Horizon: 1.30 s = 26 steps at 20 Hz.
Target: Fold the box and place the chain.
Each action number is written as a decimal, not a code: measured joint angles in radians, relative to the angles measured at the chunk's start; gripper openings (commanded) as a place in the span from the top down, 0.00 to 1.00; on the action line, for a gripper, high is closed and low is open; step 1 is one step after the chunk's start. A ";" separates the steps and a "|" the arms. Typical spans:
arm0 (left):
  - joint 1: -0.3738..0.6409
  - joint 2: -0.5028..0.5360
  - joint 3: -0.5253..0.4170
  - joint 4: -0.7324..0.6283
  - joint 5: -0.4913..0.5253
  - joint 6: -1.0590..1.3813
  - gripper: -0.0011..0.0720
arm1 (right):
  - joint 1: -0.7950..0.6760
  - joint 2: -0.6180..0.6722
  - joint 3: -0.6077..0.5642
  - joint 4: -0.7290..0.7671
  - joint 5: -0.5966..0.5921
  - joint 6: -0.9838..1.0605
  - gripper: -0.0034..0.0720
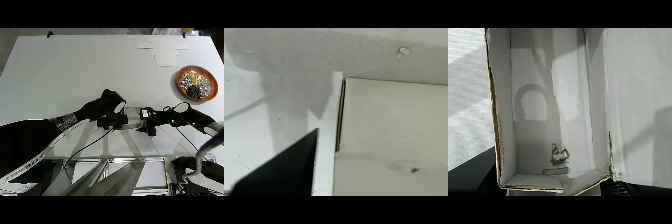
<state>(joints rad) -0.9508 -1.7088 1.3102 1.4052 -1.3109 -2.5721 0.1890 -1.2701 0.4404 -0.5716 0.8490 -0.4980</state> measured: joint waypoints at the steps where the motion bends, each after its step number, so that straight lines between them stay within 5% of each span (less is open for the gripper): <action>1: 0.002 0.005 0.000 0.002 0.000 0.008 0.52 | 0.000 0.000 0.000 0.000 0.000 0.000 0.51; 7: 0.011 0.028 0.000 0.026 -0.002 0.061 0.53 | 0.000 0.000 0.000 0.000 0.000 0.000 0.51; 9: 0.008 0.026 -0.002 0.029 -0.002 0.088 0.63 | 0.000 0.000 0.000 0.000 0.000 0.000 0.51; 15: -0.005 0.018 -0.004 0.027 0.031 0.127 0.63 | 0.000 0.000 0.000 0.000 0.000 0.000 0.51; 20: -0.014 0.003 -0.004 0.021 0.033 0.128 0.98 | 0.000 0.000 0.000 0.000 0.000 0.000 0.51; 25: -0.016 0.002 -0.004 0.015 0.029 0.129 0.95 | 0.000 0.000 0.000 0.001 0.001 0.002 0.51; 26: -0.016 0.004 -0.004 0.013 0.027 0.133 0.82 | 0.000 0.000 0.000 0.000 0.002 -0.001 0.51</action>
<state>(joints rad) -0.9665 -1.7046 1.3060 1.4185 -1.2839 -2.4390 0.1890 -1.2701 0.4400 -0.5716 0.8505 -0.4988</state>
